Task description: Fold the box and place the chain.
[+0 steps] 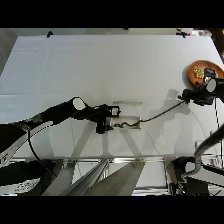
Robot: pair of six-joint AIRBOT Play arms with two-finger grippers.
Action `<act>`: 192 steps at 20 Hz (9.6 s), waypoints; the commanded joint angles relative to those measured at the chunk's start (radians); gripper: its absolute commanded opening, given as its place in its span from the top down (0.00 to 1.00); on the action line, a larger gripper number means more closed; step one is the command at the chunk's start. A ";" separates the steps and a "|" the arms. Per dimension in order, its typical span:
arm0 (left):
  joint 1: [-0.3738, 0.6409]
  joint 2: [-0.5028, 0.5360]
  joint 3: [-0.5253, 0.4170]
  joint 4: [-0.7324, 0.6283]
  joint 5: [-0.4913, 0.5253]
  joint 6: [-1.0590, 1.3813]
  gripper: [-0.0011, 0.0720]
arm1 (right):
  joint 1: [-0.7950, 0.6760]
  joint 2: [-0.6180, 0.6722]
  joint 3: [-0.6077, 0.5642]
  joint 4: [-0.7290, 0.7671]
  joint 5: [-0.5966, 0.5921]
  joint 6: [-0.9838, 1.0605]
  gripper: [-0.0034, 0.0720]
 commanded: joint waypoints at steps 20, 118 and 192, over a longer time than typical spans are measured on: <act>0.000 0.000 0.000 -0.003 0.000 0.000 0.51 | 0.028 -0.081 0.005 -0.003 -0.026 0.038 0.93; 0.000 0.000 0.000 -0.003 0.000 0.000 0.51 | 0.621 -0.007 -0.009 0.186 0.141 -0.869 0.11; 0.000 0.000 0.000 -0.003 0.000 0.000 0.51 | 0.386 -0.205 0.309 -0.112 0.051 -0.240 0.56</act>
